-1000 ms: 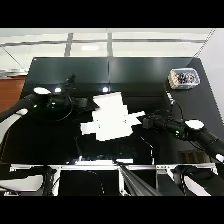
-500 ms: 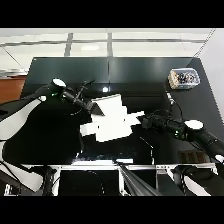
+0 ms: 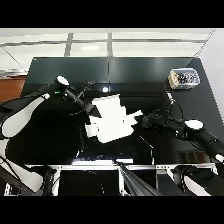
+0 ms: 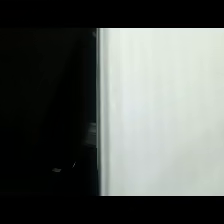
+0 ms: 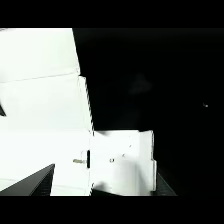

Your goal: Fold the box and place the chain.

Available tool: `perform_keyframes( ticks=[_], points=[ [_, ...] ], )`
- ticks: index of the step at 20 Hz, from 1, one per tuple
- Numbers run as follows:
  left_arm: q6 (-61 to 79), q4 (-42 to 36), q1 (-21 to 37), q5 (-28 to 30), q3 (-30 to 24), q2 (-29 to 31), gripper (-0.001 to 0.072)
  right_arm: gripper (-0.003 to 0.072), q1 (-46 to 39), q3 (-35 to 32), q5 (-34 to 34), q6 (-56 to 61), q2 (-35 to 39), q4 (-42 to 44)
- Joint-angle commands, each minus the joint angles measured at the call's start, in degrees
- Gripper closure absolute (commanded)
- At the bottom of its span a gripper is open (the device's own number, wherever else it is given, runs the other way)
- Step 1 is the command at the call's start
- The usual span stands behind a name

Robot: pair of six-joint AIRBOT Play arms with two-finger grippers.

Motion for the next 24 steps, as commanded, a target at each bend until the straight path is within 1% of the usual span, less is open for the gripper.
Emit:
perform_keyframes(
  ticks=[1, 2, 3, 4, 5, 7, 8, 9, 11, 13, 15, 17, 21, 24],
  points=[
    [-1.36, 0.85, -0.59, 0.48, 0.13, 1.03, 0.0692, -0.0010, -3.34, 3.34, 3.96, 0.13, 1.42, -7.76],
    [-1.33, 1.03, -1.42, 1.53, -0.26, 2.34, 0.0693, -0.0009, -4.76, 5.70, 7.08, 0.35, 2.40, -14.34],
    [-0.63, 1.07, -2.80, 4.17, -1.36, 4.57, 0.0692, -0.0009, -5.86, 8.37, 10.19, 0.76, 3.30, -22.03],
    [1.53, 1.05, -4.63, 8.13, -2.93, 7.39, 0.0692, -0.0009, -6.12, 10.75, 12.94, 0.72, 3.87, -28.76],
    [4.39, 1.05, -6.56, 12.96, -4.76, 10.23, 0.0692, -0.0009, -5.88, 12.41, 15.63, 0.61, 3.91, -33.48],
    [13.44, 1.79, -10.43, 23.04, -7.39, 14.88, 0.0690, -0.0009, -4.42, 13.00, 19.19, -3.87, 3.89, -38.49],
    [18.64, 1.77, -11.72, 25.53, -7.43, 15.65, 0.0690, -0.0009, -2.86, 12.98, 20.09, -7.15, 3.78, -40.98],
    [24.46, 2.08, -12.90, 26.32, -7.06, 15.69, 0.0689, -0.0008, -1.14, 12.96, 19.93, -9.57, 3.69, -43.17],
    [34.29, 5.57, -14.95, 28.81, -7.08, 15.69, 0.0690, -0.0008, 2.51, 12.85, 16.28, -14.23, 3.26, -47.08],
    [33.29, 10.10, -16.44, 32.59, -7.10, 15.23, 0.0690, -0.0008, 5.20, 12.70, 12.76, -18.16, 2.16, -48.61],
    [32.28, 10.01, -16.57, 32.83, -7.10, 14.03, 0.0689, -0.0008, 6.51, 12.70, 12.52, -20.72, 0.13, -50.03],
    [32.28, 10.05, -16.57, 31.91, -7.10, 13.07, 0.0689, -0.0008, 7.45, 12.68, 12.94, -20.74, -1.62, -50.03],
    [32.28, 10.08, -16.55, 31.63, -7.10, 12.98, 0.0688, -0.0008, 8.74, 12.31, 13.44, -22.01, -4.07, -50.97],
    [31.82, 9.94, -16.59, 30.75, -7.10, 12.98, 0.0688, -0.0008, 9.31, 10.82, 12.94, -22.08, -4.42, -48.09]
  ],
)
